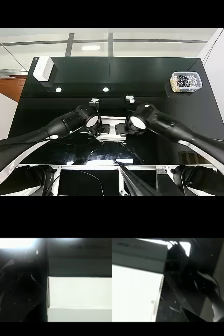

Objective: Fold the box and place the chain.

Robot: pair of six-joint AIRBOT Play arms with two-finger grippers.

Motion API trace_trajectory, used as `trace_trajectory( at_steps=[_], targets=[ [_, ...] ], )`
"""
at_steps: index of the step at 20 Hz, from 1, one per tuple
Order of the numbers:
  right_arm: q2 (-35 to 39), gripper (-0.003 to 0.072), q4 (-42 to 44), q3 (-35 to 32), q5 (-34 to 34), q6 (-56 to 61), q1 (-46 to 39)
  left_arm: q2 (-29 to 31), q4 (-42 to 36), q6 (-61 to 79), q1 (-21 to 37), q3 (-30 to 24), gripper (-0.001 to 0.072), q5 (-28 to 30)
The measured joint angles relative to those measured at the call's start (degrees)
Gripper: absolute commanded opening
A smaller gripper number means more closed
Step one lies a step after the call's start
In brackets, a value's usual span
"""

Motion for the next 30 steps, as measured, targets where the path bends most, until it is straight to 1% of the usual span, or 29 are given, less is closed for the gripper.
trace_trajectory(
  at_steps=[2, 4, 6, 8, 9, 10, 11, 13, 15, 17, 18, 19, 20, 22, 24, 27, 30],
  targets=[
    [6.1, 0.0505, -0.3, 0.0, 2.8, -2.5, -1.2, 0.0, 0.0, 0.0, 0.0, 0.0, 0.0031, 0.0],
    [12.7, 0.0505, -2.6, 0.0, 5.9, -4.5, -3.6, 0.0, 0.0, -0.2, 0.0, 0.0, 0.0031, 0.0],
    [18.3, 0.0504, -9.0, 0.0, 8.7, -6.1, -7.5, 0.0, 0.0, -0.2, 0.0, 0.0, 0.0031, 0.0],
    [21.2, 0.0508, -18.2, -0.2, 10.1, -8.4, -13.3, 0.0, 0.0, -0.2, 0.0, 0.0, 0.0031, 0.2],
    [21.8, 0.0666, -22.4, -0.6, 9.3, -9.7, -17.2, 0.0, 0.0, -0.2, 0.0, 0.0, 0.003, 0.3],
    [21.8, 0.0717, -25.6, -1.0, 7.1, -10.9, -21.7, 0.0, 0.0, -0.2, 0.0, 0.0, 0.0031, 0.4],
    [21.1, 0.0717, -27.6, -1.1, 4.3, -11.9, -26.1, 0.0, 0.0, -0.2, 0.0, 0.0, 0.0031, 0.8],
    [17.6, 0.0717, -28.8, -0.8, -2.8, -13.2, -35.5, 0.0, 0.0, -0.1, 0.0, 0.0, 0.0031, 1.2],
    [11.7, 0.0716, -26.4, 1.9, -9.4, -14.6, -43.8, 0.0, 0.0, -0.1, 0.0, 0.0, 0.0031, 1.3],
    [4.0, 0.0707, -22.2, 7.1, -14.1, -16.9, -50.2, 0.0, 0.0, 0.0, 0.0, 0.0, 0.003, 1.4],
    [-0.4, 0.0698, -19.8, 10.2, -15.1, -18.6, -52.7, 0.0, 0.0, 0.0, 0.0, 0.0, 0.0031, 1.5],
    [-4.5, 0.0623, -17.7, 13.2, -16.1, -20.5, -54.6, 0.0, 0.0, 0.0, 0.0, 0.0, 0.0031, 1.6],
    [-8.8, 0.0601, -15.6, 16.4, -16.8, -22.5, -56.2, 0.0, 0.0, 0.0, 0.0, 0.0, 0.003, 1.7],
    [-15.9, 0.0601, -12.2, 21.7, -17.2, -25.3, -58.2, 0.0, 0.0, 0.0, 0.0, 0.0, 0.0031, 1.8],
    [-21.5, 0.0601, -10.1, 25.8, -17.6, -26.9, -59.2, 0.0, 0.0, 0.0, 0.0, 0.0, 0.0031, 1.8],
    [-27.1, 0.0601, -8.4, 29.4, -18.3, -28.2, -59.9, 0.0, 0.0, 0.0, 0.0, 0.0, 0.0031, 1.8],
    [-30.4, 0.0599, -7.0, 30.9, -18.8, -28.7, -60.2, 0.0, 0.0, -0.2, 0.0, 0.0, 0.0031, 1.8]
  ],
)
